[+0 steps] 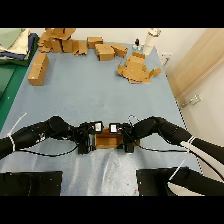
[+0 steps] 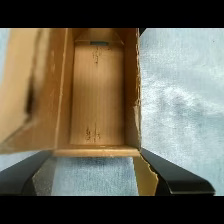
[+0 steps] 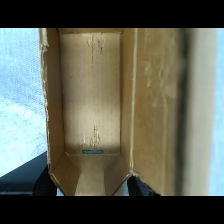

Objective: Fold the box.

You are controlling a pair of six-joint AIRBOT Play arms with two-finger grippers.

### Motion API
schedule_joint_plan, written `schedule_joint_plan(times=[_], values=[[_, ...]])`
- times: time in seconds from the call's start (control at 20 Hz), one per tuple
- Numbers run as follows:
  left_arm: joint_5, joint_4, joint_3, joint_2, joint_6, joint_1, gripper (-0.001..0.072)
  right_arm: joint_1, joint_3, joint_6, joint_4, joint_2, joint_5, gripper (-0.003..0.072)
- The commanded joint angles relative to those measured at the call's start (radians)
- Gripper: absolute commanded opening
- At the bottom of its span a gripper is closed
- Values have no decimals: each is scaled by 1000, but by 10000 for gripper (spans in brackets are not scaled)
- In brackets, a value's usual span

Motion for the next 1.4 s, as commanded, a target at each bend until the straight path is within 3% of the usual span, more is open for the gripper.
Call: schedule_joint_plan(times=[0.0, 0.8, 0.85, 0.9, 1.35], values=[[-3, 0, 0, 0, 0, -2, 696, 1, 0, 0, 0, 0, 0, 457], [54, -24, 0, -31, 0, -45, 687, 1, 0, 0, 0, 0, 0, 457], [53, -24, 0, -31, 0, -45, 522, 1, 0, 0, 0, 0, 0, 458], [53, -24, 0, -31, 2, -45, 403, 1, 0, 0, 0, 0, 0, 458], [52, -24, 0, -31, 3, -45, 402, 1, 0, 0, 0, 0, 0, 458]])
